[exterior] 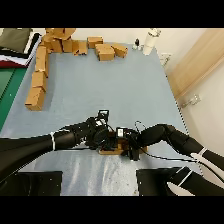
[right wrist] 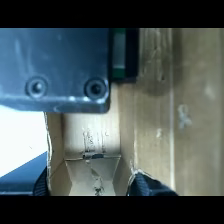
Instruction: Fold the box.
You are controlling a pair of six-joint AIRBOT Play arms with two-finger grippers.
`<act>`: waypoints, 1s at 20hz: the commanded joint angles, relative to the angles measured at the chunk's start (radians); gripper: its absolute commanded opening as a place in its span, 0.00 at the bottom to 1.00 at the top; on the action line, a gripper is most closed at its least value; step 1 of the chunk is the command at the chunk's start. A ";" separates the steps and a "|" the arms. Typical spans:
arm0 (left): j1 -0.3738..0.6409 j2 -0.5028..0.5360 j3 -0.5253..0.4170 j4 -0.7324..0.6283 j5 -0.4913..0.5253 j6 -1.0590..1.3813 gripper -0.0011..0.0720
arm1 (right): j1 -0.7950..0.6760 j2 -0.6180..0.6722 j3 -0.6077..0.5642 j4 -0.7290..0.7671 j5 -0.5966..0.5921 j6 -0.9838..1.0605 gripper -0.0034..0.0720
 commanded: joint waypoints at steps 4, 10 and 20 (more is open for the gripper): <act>0.021 0.021 0.021 0.017 -0.094 0.011 0.76 | 0.000 0.000 0.000 -0.001 0.000 0.001 0.70; 0.045 0.157 0.021 0.091 -0.166 0.027 0.75 | 0.000 0.000 0.000 -0.001 0.000 0.001 0.70; 0.046 0.250 -0.004 0.068 -0.293 0.410 0.03 | 0.000 0.000 0.000 -0.001 0.000 0.001 0.70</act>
